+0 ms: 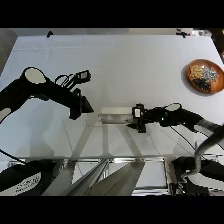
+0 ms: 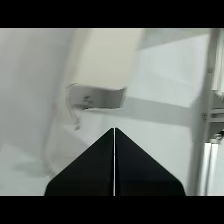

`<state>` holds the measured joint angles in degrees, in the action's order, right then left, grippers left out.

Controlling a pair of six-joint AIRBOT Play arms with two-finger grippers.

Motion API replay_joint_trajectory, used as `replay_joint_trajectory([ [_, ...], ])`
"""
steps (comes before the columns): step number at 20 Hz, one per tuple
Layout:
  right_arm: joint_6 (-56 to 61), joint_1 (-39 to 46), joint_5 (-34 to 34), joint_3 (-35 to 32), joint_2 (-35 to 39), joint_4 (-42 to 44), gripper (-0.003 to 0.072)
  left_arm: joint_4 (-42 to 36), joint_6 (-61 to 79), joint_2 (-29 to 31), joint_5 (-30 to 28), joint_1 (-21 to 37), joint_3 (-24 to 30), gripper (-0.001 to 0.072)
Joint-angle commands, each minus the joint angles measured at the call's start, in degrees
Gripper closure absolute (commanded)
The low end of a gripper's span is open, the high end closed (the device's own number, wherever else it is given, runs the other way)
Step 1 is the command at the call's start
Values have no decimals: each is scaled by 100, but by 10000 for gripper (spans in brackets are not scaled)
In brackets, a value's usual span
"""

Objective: Fold the box and place the chain.

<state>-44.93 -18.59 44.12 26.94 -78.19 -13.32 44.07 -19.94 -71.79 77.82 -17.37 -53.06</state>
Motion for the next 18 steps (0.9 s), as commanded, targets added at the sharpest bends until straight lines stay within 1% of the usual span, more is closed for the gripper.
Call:
replay_joint_trajectory([
  [1,0,2,2,-4,4,2,248,-68,42,39,197,-656,48,704],
  [2,0,2,2,-4,4,2,248,-76,94,17,87,-951,48,704],
  [4,0,2,2,-4,4,2,248,-76,181,9,-404,-1526,48,704],
  [5,0,2,2,-4,4,2,248,-74,175,9,-822,-1762,48,704],
  [7,0,2,2,-4,4,2,248,-81,153,7,-1692,-2020,48,703],
  [9,0,2,2,-4,4,2,248,-142,144,-22,-2428,-2059,48,701],
  [10,0,2,2,-4,4,2,248,-138,98,-85,-2691,-2033,48,701],
  [14,0,2,2,-4,4,2,248,-238,-107,-542,-3226,-1954,48,699],
  [16,0,2,2,-4,4,2,248,-271,-374,-710,-3783,-1954,48,702],
  [18,0,2,2,-4,4,2,248,-352,-555,-765,-4496,-1945,48,702],
])
